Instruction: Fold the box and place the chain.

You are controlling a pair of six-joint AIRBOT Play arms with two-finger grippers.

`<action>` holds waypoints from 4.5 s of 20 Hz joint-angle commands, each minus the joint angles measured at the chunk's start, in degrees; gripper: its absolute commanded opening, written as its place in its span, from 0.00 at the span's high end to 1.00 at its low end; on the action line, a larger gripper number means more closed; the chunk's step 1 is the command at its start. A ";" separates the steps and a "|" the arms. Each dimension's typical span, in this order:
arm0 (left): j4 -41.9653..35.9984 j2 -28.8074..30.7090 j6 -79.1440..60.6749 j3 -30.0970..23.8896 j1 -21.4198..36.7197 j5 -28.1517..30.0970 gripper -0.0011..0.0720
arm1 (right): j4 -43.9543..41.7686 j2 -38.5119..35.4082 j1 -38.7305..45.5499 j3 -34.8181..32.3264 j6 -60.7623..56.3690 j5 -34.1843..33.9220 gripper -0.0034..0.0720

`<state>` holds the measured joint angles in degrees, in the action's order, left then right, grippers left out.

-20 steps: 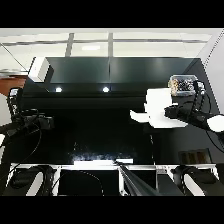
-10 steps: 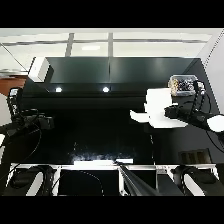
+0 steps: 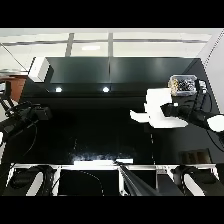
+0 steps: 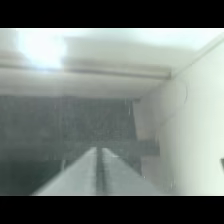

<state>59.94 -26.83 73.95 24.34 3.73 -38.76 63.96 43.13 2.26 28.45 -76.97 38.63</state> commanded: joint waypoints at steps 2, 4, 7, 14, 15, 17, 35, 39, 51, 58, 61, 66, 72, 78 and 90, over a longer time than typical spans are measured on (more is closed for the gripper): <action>-0.87 0.00 -0.02 -0.02 0.00 2.25 0.03 | 18.51 3.41 16.02 6.86 -12.26 1.68 0.02; -0.87 -0.02 -0.02 -0.02 0.00 1.16 0.03 | 18.08 9.03 30.91 12.26 -11.91 2.19 0.02; -0.90 -0.11 -0.02 -0.02 0.00 0.59 0.03 | 4.68 21.22 47.06 21.68 -2.01 9.84 0.02; -1.16 -0.11 0.00 -0.02 0.00 0.63 0.03 | -15.52 55.21 48.85 42.77 20.79 58.36 0.03; -1.60 -0.11 0.00 -0.02 0.00 0.61 0.03 | -15.54 56.92 47.32 43.36 20.87 58.05 0.02; -2.21 -0.11 0.00 -0.02 0.00 0.63 0.03 | -14.51 58.75 43.36 43.80 22.64 57.92 0.02; -2.16 -0.11 -0.02 -0.02 0.00 0.70 0.03 | -9.11 57.53 33.86 43.52 26.05 61.42 0.90; -2.19 -0.11 -0.02 -0.07 0.00 0.57 0.03 | -13.31 49.68 33.70 38.66 28.22 58.16 0.90; -2.67 -0.13 -0.02 -0.07 -0.02 -7.10 0.03 | -19.19 25.07 21.81 16.50 27.54 43.80 0.90; -6.91 -4.76 -0.28 -0.04 -6.69 -7.32 0.03 | -25.86 17.51 4.13 5.14 26.12 35.26 0.90; -11.54 -8.33 -0.22 -0.04 -11.54 -4.96 0.03 | -25.92 14.88 -5.11 1.88 26.21 28.02 0.90; -17.16 -12.52 -0.26 -0.04 -12.50 -3.93 0.03 | -26.03 3.28 -15.37 -5.27 26.51 13.60 0.90; -17.44 -19.54 -4.61 -0.04 -13.51 -9.11 0.03 | -26.10 0.48 -22.73 -9.33 24.74 4.15 0.90; -44.94 -34.71 -43.60 0.00 -14.53 -12.02 0.04 | -26.49 0.48 -23.08 -9.40 22.88 4.15 0.90; -46.69 -56.74 -62.20 9.92 -14.53 -31.52 0.07 | -26.47 0.48 -23.08 -9.40 21.40 4.96 0.90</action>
<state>9.87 -79.92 13.45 31.22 -10.76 -65.14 37.50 43.66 -20.75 19.07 -55.11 43.48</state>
